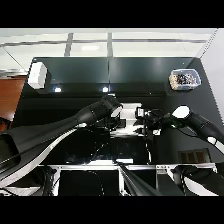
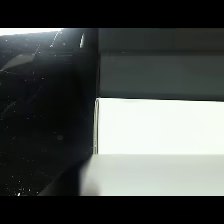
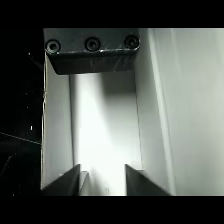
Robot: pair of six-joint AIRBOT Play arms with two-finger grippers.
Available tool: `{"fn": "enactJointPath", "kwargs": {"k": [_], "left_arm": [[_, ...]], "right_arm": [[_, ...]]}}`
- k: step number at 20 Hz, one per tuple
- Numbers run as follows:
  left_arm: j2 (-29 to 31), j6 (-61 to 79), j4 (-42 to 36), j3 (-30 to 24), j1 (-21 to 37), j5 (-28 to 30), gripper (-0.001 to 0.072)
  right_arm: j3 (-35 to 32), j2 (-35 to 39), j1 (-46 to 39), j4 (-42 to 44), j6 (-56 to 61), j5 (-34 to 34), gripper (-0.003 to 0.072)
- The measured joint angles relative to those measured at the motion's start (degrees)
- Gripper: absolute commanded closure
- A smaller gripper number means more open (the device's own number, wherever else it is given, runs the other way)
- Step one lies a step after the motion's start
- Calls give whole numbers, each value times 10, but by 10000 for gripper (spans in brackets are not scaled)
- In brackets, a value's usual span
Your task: Fold the box and place the chain.
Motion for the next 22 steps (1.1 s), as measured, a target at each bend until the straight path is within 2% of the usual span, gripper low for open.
{"fn": "enactJointPath", "kwargs": {"k": [1,4,6,10,14,18,22], "left_arm": [[0,0,0,0,0,0,681],[0,0,0,0,0,2,681],[0,1,0,0,0,2,681],[0,1,0,0,0,2,681],[0,1,2,0,0,2,680],[0,0,2,0,0,2,681],[0,0,2,0,0,3,681]], "right_arm": [[0,0,0,-6,6,0,668],[1,5,-1,-31,54,6,668],[12,17,-1,-74,138,21,669],[78,61,-35,-150,346,120,668],[118,103,-150,-188,512,196,668],[74,115,-316,-211,695,140,668],[0,94,-399,-199,786,116,668]]}}
